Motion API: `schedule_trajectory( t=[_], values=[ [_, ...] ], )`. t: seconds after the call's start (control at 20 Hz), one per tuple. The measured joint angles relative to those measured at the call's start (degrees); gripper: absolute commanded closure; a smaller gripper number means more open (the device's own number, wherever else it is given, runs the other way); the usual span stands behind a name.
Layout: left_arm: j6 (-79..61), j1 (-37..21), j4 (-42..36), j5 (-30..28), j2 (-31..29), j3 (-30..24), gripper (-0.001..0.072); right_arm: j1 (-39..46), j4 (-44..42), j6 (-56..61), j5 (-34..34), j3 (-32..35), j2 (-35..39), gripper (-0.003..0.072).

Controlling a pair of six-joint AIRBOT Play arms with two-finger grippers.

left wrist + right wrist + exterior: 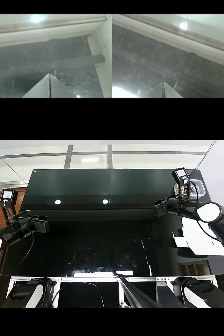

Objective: Fold the box and place the chain.

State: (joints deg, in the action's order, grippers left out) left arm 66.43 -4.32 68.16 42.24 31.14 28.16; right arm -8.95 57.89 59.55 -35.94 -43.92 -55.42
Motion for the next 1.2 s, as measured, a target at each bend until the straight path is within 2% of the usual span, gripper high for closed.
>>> schedule_trajectory(
  t=[0.2, 0.25, 0.3, 0.35, 0.5, 0.6, 0.7, 0.85, 0.95, 1.05, 1.2],
  values=[
    [0.02, 0.00, -2.99, -2.62, 0.07, -0.02, 0.0683, -0.04, -6.08, 0.04, 0.52, 0.00, 0.00, 0.0668],
    [0.02, 0.00, -4.22, -3.91, 0.26, -0.04, 0.0656, -0.09, -8.17, 0.07, 1.38, 0.00, -0.07, 0.0436],
    [0.00, 0.00, -5.51, -5.05, 0.81, -0.07, 0.0305, -0.09, -9.77, 0.07, 2.54, 0.00, -0.26, -0.0030],
    [0.00, 0.02, -6.97, -6.14, 1.60, -0.07, 0.0004, -0.11, -10.78, 0.07, 3.65, 0.00, -0.59, -0.0034],
    [0.04, 0.50, -9.81, -7.06, 5.22, -0.07, -0.0001, 1.20, -9.86, 2.60, 4.85, -0.04, -2.19, -0.0034],
    [-0.04, 0.72, -10.58, -5.95, 7.30, -0.07, -0.0001, 6.34, -2.34, 11.17, 3.76, -0.72, -3.06, -0.0032],
    [-0.07, 0.85, -11.06, -4.26, 8.52, -0.07, -0.0001, 15.85, 7.39, 19.93, 0.66, -2.27, -3.89, -0.0031],
    [-0.20, 0.96, -11.30, -2.21, 9.40, -0.07, -0.0001, 37.29, 16.85, 27.39, -5.16, -5.86, -5.44, -0.0031],
    [-0.22, 1.01, -11.47, -1.49, 9.66, -0.04, 0.0000, 51.69, 16.24, 27.63, -8.17, -8.24, -7.02, -0.0031],
    [-0.24, 1.01, -11.61, -1.07, 9.79, -0.07, -0.0001, 63.25, 11.54, 23.78, -11.50, -10.88, -10.08, -0.0031],
    [-0.24, 1.01, -11.63, -0.63, 9.90, -0.07, -0.0001, 72.87, 6.54, 14.43, -20.11, -17.05, -18.16, -0.0031]
  ],
)
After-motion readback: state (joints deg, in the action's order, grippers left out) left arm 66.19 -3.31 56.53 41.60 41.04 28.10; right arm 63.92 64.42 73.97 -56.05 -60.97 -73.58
